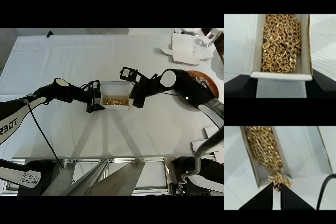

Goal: Fold the box and place the chain.

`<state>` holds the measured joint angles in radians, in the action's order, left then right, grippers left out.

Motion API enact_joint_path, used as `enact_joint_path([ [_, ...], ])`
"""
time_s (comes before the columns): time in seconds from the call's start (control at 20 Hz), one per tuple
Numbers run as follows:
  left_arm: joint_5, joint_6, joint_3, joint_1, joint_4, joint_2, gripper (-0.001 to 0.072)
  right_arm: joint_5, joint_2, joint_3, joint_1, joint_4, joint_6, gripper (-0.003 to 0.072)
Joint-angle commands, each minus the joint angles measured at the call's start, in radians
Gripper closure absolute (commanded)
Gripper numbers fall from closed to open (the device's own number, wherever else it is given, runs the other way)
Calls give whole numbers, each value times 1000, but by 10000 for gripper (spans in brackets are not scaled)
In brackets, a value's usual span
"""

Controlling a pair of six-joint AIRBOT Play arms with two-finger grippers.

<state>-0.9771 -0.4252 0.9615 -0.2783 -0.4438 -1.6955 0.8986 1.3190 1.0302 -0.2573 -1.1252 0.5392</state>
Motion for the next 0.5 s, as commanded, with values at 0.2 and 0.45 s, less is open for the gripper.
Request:
enact_joint_path([
  [0.2,0,0,1,1,0,0,317,-130,-10,8,-80,32,102,531],
  [0.45,0,0,1,1,0,0,317,177,-10,176,-84,-22,149,289],
])
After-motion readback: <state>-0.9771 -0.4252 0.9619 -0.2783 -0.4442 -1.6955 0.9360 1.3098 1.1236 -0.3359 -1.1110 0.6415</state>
